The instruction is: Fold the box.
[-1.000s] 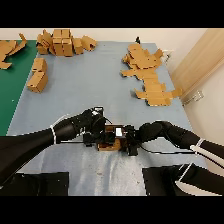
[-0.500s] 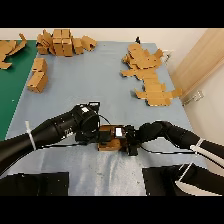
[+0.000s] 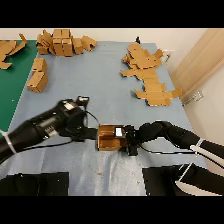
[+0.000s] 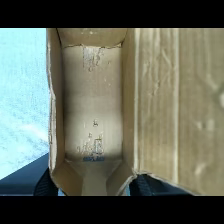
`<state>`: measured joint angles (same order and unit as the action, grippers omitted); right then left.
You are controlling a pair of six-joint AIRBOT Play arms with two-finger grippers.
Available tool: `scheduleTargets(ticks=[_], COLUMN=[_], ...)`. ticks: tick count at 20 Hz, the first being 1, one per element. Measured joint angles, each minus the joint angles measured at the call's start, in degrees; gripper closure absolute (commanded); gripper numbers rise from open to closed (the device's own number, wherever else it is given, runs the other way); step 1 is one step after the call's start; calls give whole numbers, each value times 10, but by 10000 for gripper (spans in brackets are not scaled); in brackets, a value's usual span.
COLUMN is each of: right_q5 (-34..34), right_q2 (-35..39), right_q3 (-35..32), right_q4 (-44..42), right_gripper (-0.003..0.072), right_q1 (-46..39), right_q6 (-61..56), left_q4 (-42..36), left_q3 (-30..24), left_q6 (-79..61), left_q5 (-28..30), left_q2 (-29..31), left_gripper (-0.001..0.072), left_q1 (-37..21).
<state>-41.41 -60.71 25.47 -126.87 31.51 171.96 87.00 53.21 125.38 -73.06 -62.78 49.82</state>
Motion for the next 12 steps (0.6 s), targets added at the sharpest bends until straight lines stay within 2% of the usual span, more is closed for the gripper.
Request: scheduleTargets(ticks=[3, 7, 9, 12], right_q5=[0, 0, 0, 2], right_q2=[0, 0, 0, 0], right_q3=[0, 0, 0, 0], right_q4=[0, 0, 0, 0], right_gripper=[187, 186, 187, 187], right_q1=[0, 0, 0, 0], right_q6=[0, 0, 0, 0], left_q4=[-45, -229, -305, -368], left_q3=[-49, -85, -92, -98], left_q6=[-192, -605, -780, -983], left_q5=[36, 127, 196, 273], left_q2=[19, -15, -45, -77], left_gripper=[698, 698, 698, 699], left_q1=[-130, -303, -343, -353])
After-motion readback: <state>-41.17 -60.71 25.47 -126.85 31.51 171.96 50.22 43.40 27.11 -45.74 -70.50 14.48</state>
